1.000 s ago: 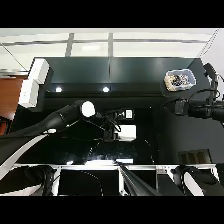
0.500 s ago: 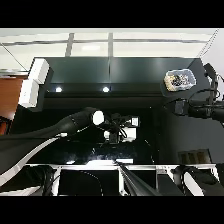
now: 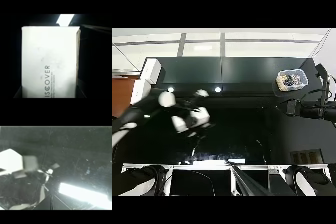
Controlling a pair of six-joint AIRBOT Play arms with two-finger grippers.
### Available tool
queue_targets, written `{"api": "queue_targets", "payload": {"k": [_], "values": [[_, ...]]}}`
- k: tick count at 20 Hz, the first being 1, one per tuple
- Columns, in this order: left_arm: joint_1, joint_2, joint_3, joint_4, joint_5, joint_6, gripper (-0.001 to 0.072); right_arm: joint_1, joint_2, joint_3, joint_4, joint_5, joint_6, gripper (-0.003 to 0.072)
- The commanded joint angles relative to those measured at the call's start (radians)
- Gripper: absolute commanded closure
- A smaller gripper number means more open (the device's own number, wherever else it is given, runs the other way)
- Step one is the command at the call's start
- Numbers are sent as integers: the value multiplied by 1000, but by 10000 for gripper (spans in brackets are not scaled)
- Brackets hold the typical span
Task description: Fold the box and place the chain.
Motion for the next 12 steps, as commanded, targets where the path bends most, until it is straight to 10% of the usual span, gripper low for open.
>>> {"api": "queue_targets", "payload": {"k": [1, 5, 12], "values": [[392, 156, -99, 48, -14, -163, 426, 0, 1, 1, 1, 0, 0, 667], [749, 193, -97, -34, 71, -208, 426, 0, 1, 1, 0, -3, -1, 666], [975, 187, -84, 130, 42, -182, 425, 0, 1, 1, 0, -39, -5, 666]]}}
